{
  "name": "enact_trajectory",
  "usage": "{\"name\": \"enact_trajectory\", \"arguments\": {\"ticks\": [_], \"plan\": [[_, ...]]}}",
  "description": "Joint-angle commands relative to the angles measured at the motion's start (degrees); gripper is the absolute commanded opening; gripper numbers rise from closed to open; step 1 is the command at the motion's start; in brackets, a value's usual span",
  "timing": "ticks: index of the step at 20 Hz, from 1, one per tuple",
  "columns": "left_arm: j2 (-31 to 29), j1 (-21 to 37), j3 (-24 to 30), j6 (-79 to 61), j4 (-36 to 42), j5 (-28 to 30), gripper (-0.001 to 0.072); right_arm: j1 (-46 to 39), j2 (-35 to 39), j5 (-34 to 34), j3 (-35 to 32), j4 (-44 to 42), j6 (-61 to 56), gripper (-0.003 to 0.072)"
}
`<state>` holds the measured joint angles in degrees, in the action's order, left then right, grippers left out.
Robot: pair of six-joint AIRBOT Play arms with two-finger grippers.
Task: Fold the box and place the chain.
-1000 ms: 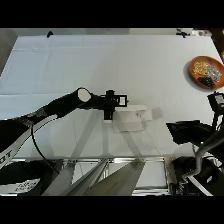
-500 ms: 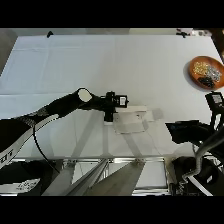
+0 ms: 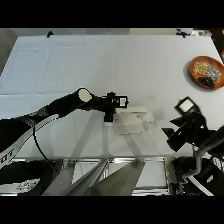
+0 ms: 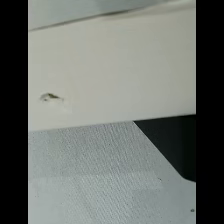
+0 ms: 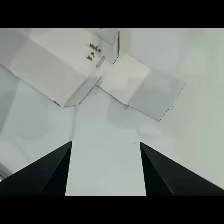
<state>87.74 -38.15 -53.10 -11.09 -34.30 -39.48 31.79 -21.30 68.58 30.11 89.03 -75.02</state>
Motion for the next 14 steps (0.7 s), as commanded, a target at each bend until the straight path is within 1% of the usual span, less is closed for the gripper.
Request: {"name": "enact_trajectory", "arguments": {"ticks": [1,3,5,6,7,9,11,13,14], "plan": [[0.0,0.0,0.0,0.0,0.0,0.0,0.0013,0.0,-9.2,-0.2,-0.3,-0.7,19.8,0.0542],[0.0,0.0,0.0,0.0,0.0,0.0,0.0013,0.0,-15.1,-1.1,-0.5,-0.7,21.6,0.0544],[0.0,0.0,0.0,0.0,0.0,0.0,0.0013,0.0,-19.1,-2.5,-0.5,-0.7,24.0,0.0540],[0.0,0.0,0.0,0.0,0.0,0.0,0.0013,0.0,-20.1,-3.1,-0.5,-1.4,25.6,0.0496],[0.0,0.0,0.0,0.0,0.0,0.0,0.0013,0.0,-20.3,-4.2,-0.6,-2.6,27.8,0.0410],[0.0,0.0,0.0,0.0,0.0,0.0,0.0013,0.0,-20.2,-7.3,-1.7,-4.8,31.1,0.0408],[0.0,0.0,0.0,0.0,0.0,0.0,0.0013,0.0,-20.2,-7.9,-3.7,-5.5,31.8,0.0407],[0.0,0.0,0.0,0.0,0.0,0.0,0.0013,0.0,-19.9,-6.3,-4.2,-5.6,31.8,0.0291],[0.0,0.0,0.0,0.0,0.0,0.0,0.0013,0.0,-18.8,-6.2,-4.2,-6.0,31.8,0.0290]]}}
